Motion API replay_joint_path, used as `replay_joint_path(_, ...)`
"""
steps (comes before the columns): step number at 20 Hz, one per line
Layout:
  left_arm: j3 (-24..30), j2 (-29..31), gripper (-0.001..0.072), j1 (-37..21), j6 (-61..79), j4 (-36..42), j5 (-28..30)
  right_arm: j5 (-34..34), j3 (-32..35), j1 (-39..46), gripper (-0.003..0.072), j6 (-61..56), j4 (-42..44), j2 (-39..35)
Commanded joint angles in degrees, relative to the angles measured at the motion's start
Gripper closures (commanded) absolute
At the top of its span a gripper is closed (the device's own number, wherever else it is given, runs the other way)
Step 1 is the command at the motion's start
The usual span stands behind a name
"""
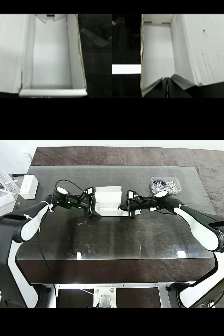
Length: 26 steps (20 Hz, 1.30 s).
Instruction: Fold the box and place the chain.
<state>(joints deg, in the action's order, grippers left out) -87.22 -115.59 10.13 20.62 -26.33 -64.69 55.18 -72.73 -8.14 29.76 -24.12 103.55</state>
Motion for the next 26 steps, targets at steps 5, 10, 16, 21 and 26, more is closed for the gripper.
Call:
replay_joint_path(5, 0.0, 0.0, 0.0177, 0.0, 0.3, -0.2, -0.3, -0.1, -0.1, 4.4, 0.068, -13.7, -6.2, -4.7)
replay_joint_path(10, 0.0, 0.0, 0.0177, 0.0, 0.3, -0.2, -0.3, -0.1, -0.1, 7.5, 0.068, -29.4, -6.6, -9.1)
replay_joint_path(16, 0.0, 0.0, 0.0177, 0.0, 0.3, -0.2, -0.3, -0.1, -0.1, 11.2, 0.068, -45.8, -9.6, -10.9)
replay_joint_path(21, 0.0, 0.0, 0.0177, 0.0, 0.3, -0.2, -0.3, -0.1, 0.0, 12.6, 0.068, -72.0, -22.5, -10.9)
replay_joint_path(26, 0.0, 0.0, 0.0177, 0.0, 0.3, -0.2, -0.3, 0.0, 0.0, 12.6, 0.068, -84.0, -29.9, -10.8)
